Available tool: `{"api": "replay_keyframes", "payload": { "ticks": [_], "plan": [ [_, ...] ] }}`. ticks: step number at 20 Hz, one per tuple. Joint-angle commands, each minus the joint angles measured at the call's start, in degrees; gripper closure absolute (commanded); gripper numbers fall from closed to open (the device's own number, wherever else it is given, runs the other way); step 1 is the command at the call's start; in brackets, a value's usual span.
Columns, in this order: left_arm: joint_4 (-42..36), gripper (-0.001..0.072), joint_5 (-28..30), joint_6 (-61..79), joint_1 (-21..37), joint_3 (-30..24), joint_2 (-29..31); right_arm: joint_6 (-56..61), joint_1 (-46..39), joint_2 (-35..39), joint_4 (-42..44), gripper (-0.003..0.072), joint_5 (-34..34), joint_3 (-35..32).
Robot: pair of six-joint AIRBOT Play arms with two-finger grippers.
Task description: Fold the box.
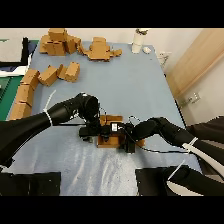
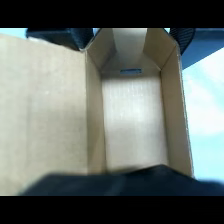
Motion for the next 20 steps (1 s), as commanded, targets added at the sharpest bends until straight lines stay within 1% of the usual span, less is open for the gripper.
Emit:
{"api": "replay_keyframes", "payload": {
  "ticks": [1,3,5,7,10,15,18,20],
  "plan": [
    [-2.34,0.0104,0.04,0.72,1.33,0.04,-0.04,0.00,0.04,-0.04,0.00,0.0151,0.00,-0.02],
    [-0.35,0.0105,2.49,0.72,0.52,0.04,-0.37,0.00,0.04,-0.04,0.00,0.0150,0.00,-0.02],
    [4.13,0.0120,4.44,0.31,-1.05,-0.15,-0.81,0.00,0.04,-0.04,0.02,0.0151,0.00,-0.02],
    [9.46,0.0124,5.14,-2.40,-2.69,-0.17,-0.87,0.00,0.04,-0.04,0.00,0.0151,0.00,-0.02],
    [13.14,0.0124,5.18,-5.81,-4.02,-0.17,-0.87,0.00,0.04,-0.04,0.02,0.0151,0.00,-0.02],
    [13.22,0.0121,7.04,-5.73,-5.16,-0.17,-0.87,0.00,0.04,-0.04,0.00,0.0150,0.00,-0.02],
    [13.00,0.0113,6.78,-5.68,-5.16,-0.20,-0.92,0.00,0.04,-0.04,0.02,0.0150,0.00,-0.02],
    [10.49,0.0114,8.22,-5.75,-5.18,-0.20,-0.98,0.00,0.04,-0.04,0.00,0.0151,0.00,-0.02]
  ]
}}
